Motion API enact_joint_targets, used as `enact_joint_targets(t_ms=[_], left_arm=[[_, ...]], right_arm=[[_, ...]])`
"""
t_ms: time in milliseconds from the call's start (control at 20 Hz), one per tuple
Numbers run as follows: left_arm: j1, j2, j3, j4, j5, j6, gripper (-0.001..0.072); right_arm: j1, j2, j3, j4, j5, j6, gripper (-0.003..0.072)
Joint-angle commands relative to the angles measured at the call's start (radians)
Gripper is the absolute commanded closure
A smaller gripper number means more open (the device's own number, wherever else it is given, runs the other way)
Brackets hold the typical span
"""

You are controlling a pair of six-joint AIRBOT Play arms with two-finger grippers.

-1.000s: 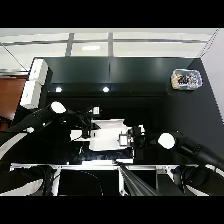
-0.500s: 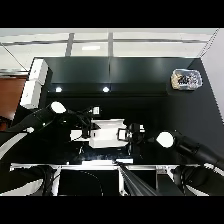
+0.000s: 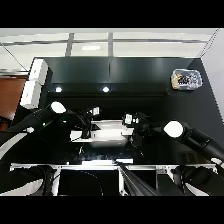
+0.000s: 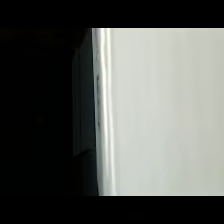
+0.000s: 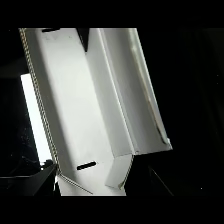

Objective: Fold the box and place the chain.

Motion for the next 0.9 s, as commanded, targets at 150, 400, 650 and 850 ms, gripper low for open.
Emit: enact_joint_targets(t_ms=[150,400,650,850], left_arm=[[0.0,0.0,0.0,0.0,0.001,0.0,0.0682],[0.0,0.0,0.0,-0.001,-0.001,-0.001,0.0682],[0.0,0.0,0.0,-0.001,0.0,0.0,0.0682],[0.0,0.0,0.0,-0.001,0.001,0.0,0.0682]], right_arm=[[-0.028,-0.009,0.008,-0.009,0.014,-0.054,0.0036],[-0.06,-0.011,0.006,-0.174,0.182,0.012,0.0037],[0.026,-0.012,-0.087,-0.081,0.182,-0.061,0.0037],[0.124,-0.019,-0.115,0.011,-0.009,-0.07,0.0037]])
